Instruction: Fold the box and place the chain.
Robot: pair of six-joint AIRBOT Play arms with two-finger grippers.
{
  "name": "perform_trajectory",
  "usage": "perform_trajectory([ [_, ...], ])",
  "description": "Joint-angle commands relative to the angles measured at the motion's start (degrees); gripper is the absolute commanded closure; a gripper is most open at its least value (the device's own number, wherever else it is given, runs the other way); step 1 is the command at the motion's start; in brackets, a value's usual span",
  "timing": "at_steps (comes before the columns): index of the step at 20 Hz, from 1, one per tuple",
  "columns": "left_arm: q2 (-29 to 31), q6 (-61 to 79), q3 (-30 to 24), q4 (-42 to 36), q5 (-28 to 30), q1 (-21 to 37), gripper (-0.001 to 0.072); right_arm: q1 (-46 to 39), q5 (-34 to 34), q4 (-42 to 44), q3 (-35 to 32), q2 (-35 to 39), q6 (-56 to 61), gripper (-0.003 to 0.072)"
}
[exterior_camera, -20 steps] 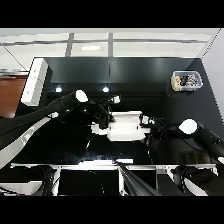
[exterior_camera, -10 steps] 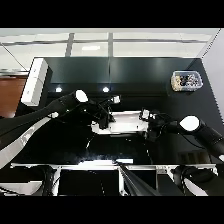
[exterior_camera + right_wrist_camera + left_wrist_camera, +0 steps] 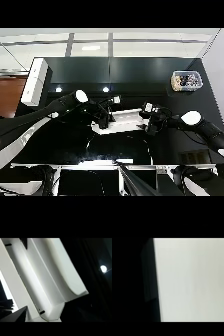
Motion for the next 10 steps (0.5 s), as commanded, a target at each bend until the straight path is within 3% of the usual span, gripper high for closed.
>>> perform_trajectory([
  [1,0.39,3.1,0.04,2.67,0.52,-0.96,0.0686,-1.77,2.49,3.65,0.09,-0.28,-3.82,-0.0016],
  [4,0.42,3.02,0.09,3.43,0.87,-1.29,0.0686,-1.11,6.27,6.08,-0.09,-0.28,-5.66,-0.0016],
  [10,0.44,2.78,0.46,3.43,0.98,-1.29,0.0684,2.8,5.92,2.36,-2.19,-2.21,-10.88,-0.0015],
])
